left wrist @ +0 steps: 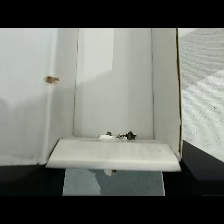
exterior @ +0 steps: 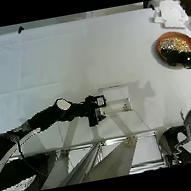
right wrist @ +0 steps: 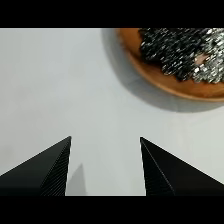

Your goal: Fold the box and place the chain.

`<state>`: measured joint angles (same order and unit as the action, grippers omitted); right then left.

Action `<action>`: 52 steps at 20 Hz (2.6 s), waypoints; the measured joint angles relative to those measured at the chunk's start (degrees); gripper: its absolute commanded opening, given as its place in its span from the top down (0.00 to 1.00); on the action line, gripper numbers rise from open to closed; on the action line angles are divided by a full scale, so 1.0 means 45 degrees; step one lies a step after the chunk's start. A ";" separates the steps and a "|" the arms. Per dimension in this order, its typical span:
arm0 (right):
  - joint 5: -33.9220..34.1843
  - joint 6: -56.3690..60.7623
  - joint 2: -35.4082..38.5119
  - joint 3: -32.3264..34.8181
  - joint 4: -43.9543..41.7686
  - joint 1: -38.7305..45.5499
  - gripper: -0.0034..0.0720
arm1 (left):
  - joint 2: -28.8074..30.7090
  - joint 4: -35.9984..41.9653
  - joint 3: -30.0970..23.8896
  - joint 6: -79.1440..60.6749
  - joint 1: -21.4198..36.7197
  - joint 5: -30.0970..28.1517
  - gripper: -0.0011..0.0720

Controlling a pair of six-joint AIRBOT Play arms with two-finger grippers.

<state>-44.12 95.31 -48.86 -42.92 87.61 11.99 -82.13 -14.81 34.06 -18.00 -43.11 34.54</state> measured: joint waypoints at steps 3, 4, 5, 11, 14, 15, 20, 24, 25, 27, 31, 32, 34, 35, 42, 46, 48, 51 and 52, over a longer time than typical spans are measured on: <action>0.1054 -0.0520 -0.2215 -0.1180 -0.0340 0.1122 0.32 | 0.0000 0.0000 0.0000 0.0000 0.0000 0.0000 0.55; 0.1321 -0.0583 -0.3152 -0.1744 -0.0393 0.1326 0.32 | 0.0000 0.0005 0.0000 0.0000 0.0000 0.0000 0.55; 0.1457 -0.0559 -0.4022 -0.2312 -0.0432 0.1457 0.32 | 0.0000 0.0000 0.0000 0.0000 0.0000 0.0000 0.55; 0.0505 -0.0078 -0.8442 -0.5591 -0.0559 0.1773 0.32 | 0.0000 0.0000 0.0000 0.0000 0.0000 0.0000 0.55; -0.0248 0.0034 -0.9335 -0.6178 -0.0563 0.1802 0.32 | 0.0000 0.0005 0.0000 0.0000 0.0000 0.0000 0.55; -0.0563 0.0151 -0.9496 -0.6275 -0.0563 0.1812 0.32 | 0.0000 0.0005 0.0000 0.0000 0.0000 0.0000 0.55; -0.1350 0.0442 -0.9831 -0.6479 -0.0563 0.1812 0.39 | 0.0000 0.0005 0.0000 0.0000 0.0000 0.0000 0.55; -0.1773 0.1001 -1.0035 -0.6509 -0.0588 0.1812 0.57 | 0.0000 0.0005 0.0000 0.0000 0.0000 0.0000 0.55; -0.1889 0.1166 -1.0098 -0.6518 -0.0622 0.1812 0.61 | 0.0000 0.0005 0.0000 0.0000 0.0000 0.0000 0.55; -0.2050 0.1297 -1.0248 -0.6523 -0.0622 0.1812 0.61 | 0.0000 0.0005 0.0000 0.0000 0.0000 0.0000 0.55; -0.2205 0.1447 -1.0482 -0.6538 -0.0520 0.1826 0.93 | 0.0000 0.0005 0.0000 0.0005 0.0000 0.0000 0.55; -0.2234 0.1501 -1.0525 -0.6538 -0.0534 0.1831 0.94 | 0.0000 0.0005 0.0000 0.0000 0.0000 0.0000 0.55; -0.2239 0.1467 -1.0554 -0.6538 -0.0554 0.1826 0.94 | 0.0000 0.0005 0.0000 0.0005 0.0000 0.0000 0.55; -0.2259 0.1336 -1.0535 -0.6538 -0.0554 0.1826 0.94 | 0.0000 0.0005 0.0000 0.0005 0.0000 0.0000 0.55; -0.2565 -0.0291 -0.8325 -0.6518 -0.0578 0.1821 0.94 | 0.0000 0.0005 0.0000 0.0000 0.0000 0.0000 0.55; -0.2890 -0.1423 -0.6037 -0.6523 -0.0627 0.1821 0.94 | 0.0000 0.0005 0.0000 0.0005 0.0000 0.0000 0.55; -0.3303 -0.1865 -0.4940 -0.6518 -0.0758 0.1817 0.93 | 0.0000 0.0005 0.0000 0.0005 0.0000 0.0000 0.55; -0.4041 -0.2492 -0.3274 -0.6518 -0.1127 0.1817 0.93 | 0.0000 0.0005 0.0000 0.0005 0.0000 0.0000 0.55; -0.4318 -0.2730 -0.2735 -0.6518 -0.1360 0.1817 0.93 | 0.0000 0.0005 0.0000 0.0005 0.0000 0.0000 0.55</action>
<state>-63.55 83.02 -61.17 -72.25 81.49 20.16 -82.13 -14.79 34.06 -17.98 -43.11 34.54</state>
